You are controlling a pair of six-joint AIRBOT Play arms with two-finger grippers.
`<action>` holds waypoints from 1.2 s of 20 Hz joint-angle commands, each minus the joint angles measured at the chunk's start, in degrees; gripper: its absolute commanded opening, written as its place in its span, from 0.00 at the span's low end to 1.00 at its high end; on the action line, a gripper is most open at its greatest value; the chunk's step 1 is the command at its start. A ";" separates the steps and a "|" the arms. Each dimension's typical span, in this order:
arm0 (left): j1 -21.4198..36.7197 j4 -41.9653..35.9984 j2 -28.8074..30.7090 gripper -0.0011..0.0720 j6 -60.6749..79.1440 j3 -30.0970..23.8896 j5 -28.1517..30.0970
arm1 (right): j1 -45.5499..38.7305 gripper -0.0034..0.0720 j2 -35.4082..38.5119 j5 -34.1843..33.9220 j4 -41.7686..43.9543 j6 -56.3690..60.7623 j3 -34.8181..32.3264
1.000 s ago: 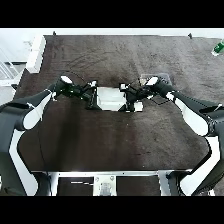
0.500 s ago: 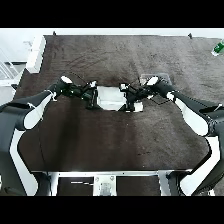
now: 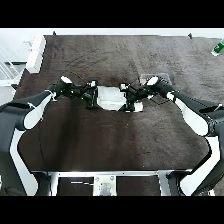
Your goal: Fold the box and place the chain.
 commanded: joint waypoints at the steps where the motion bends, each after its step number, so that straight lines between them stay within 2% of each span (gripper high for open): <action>1: -0.02 0.02 -0.17 0.98 0.09 -0.02 1.09 | 0.07 0.70 -0.04 0.02 0.02 0.02 -0.04; 2: -0.09 1.29 -0.59 0.98 0.17 -0.02 1.73 | 0.07 0.70 -0.04 0.02 0.02 0.02 -0.04; 4: -0.13 3.96 -0.98 0.88 -0.17 -0.17 2.03 | 0.07 0.70 -0.04 0.02 0.02 0.02 -0.04; 5: -0.11 2.56 -0.92 0.88 0.07 0.00 0.98 | 0.07 0.70 -0.04 0.02 0.02 0.02 -0.04; 7: 0.00 -3.67 -0.92 1.00 1.95 0.20 -0.22 | 0.07 0.70 -0.04 0.02 0.02 0.02 -0.04; 11: 0.04 -0.07 -0.92 0.98 1.49 0.15 0.66 | 0.07 0.70 -0.04 0.02 0.02 0.02 -0.04; 16: 0.04 0.20 -0.92 0.97 1.44 0.15 0.79 | 0.07 0.70 -0.04 0.02 0.02 0.02 -0.04; 17: 0.04 0.35 -0.94 0.78 1.42 0.15 0.13 | 0.07 0.70 -0.04 0.02 0.02 0.02 -0.04; 19: 0.04 0.52 -0.96 0.67 1.31 -0.02 -0.96 | 0.07 0.70 -0.04 0.02 0.02 0.02 -0.04; 20: 0.04 0.74 -0.96 0.58 1.31 -0.02 -1.33 | 0.07 0.70 -0.04 0.02 0.02 0.02 -0.04; 24: 0.04 0.76 -0.98 0.57 0.13 -0.02 -1.29 | 0.07 0.70 -0.04 0.02 0.02 0.02 -0.04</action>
